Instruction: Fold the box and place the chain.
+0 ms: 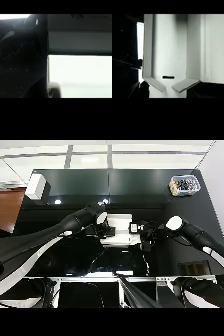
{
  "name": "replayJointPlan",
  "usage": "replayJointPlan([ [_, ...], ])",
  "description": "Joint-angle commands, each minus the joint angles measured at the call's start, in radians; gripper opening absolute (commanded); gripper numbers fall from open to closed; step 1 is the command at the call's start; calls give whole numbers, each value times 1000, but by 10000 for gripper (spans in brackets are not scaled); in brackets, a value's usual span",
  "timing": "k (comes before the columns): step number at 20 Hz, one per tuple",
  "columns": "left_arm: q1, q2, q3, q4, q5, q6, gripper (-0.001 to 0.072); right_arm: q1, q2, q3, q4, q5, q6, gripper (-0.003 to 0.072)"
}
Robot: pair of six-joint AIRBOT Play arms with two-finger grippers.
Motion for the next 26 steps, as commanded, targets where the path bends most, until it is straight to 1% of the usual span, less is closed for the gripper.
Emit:
replayJointPlan([
  [1, 6, 1, 1, -20, -2, 8, 23, 1, 27, 1, -42, 8, 16, 711],
  [3, 5, 1, 1, -20, -2, 10, 22, 2, 26, 1, -41, -14, 16, 710],
  [4, 5, 1, 1, -20, -2, 10, 23, 2, 22, 1, -37, -22, 15, 697],
  [5, 5, 1, 1, -19, -2, 10, 23, 2, 19, 1, -34, -24, 16, 504],
  [6, 5, 1, 1, -19, -2, 13, 23, 2, 15, 1, -32, -26, 15, 379],
  [7, 4, 1, 1, -19, -2, 13, 23, 2, 12, 1, -14, -25, 16, 304],
  [10, 4, 1, 1, -19, -1, 13, 23, 2, -6, 1, 97, -25, 21, 297],
  [11, 4, 1, 1, -19, -1, 13, 24, 2, -14, 1, 130, -25, 21, 233],
  [12, 4, 1, 1, -19, -1, 13, 24, 2, -24, 1, 160, -27, 20, 198],
  [17, 4, 1, 1, -19, 0, 13, 24, 2, -77, 1, 246, -34, 19, 198],
  [20, 4, 1, 1, -19, 0, 13, 24, 2, -98, 1, 253, -68, 19, 198],
  [23, 4, 1, 1, -19, 0, 13, 25, 2, -102, 1, 259, -70, 20, 198],
  [24, 4, 1, 1, -19, -1, 13, 24, 2, -102, 1, 269, -70, 20, 215],
  [25, 4, 1, 1, -19, -4, 13, 25, 2, -102, 1, 290, -71, 20, 437],
  [26, 4, 1, 1, -19, -3, 13, 25, 2, -102, 1, 296, -69, 20, 352],
])
